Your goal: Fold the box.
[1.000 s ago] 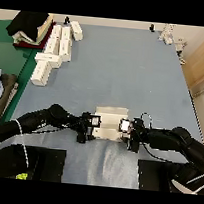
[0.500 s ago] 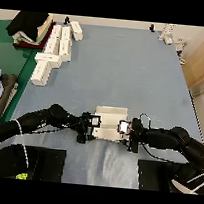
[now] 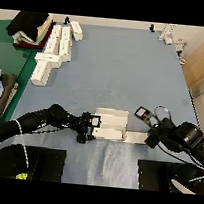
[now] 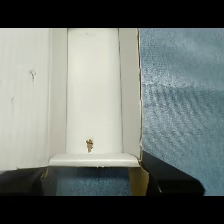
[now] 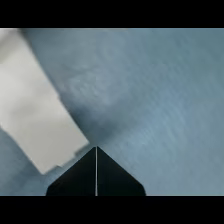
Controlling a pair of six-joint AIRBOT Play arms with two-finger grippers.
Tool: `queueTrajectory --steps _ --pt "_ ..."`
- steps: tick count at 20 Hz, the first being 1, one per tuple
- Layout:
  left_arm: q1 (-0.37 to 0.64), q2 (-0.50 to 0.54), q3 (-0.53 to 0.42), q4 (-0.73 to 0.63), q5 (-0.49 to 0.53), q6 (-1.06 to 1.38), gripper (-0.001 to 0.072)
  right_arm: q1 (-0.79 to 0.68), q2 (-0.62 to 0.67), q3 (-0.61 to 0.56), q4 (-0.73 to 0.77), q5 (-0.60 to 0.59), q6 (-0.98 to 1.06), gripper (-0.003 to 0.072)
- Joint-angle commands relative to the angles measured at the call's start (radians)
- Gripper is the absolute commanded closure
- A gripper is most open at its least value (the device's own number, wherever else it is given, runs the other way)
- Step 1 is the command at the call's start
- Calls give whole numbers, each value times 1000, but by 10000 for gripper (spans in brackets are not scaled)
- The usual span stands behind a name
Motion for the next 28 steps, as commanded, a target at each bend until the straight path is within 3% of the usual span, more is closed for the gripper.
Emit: queueTrajectory --steps 1,4,7,10,15,19,23,28 --pt "0 0 1 0 0 0 300 -99 -3 31 -122 -165 449 682" --pt "0 0 1 0 0 0 301 -328 -74 51 179 -130 460 682" --pt "0 0 1 0 0 0 300 -558 -166 50 508 -112 277 682" --pt "0 0 1 0 0 0 300 -690 -245 50 710 -85 101 682" --pt "0 0 1 0 0 0 300 -710 -287 38 854 -68 -8 683" --pt "0 0 1 0 0 0 300 -710 -270 39 977 -125 -43 683" --pt "0 0 1 0 0 0 301 -710 -216 35 976 -155 -43 682" --pt "0 0 1 0 0 0 300 -710 -212 -77 976 -41 -52 683"
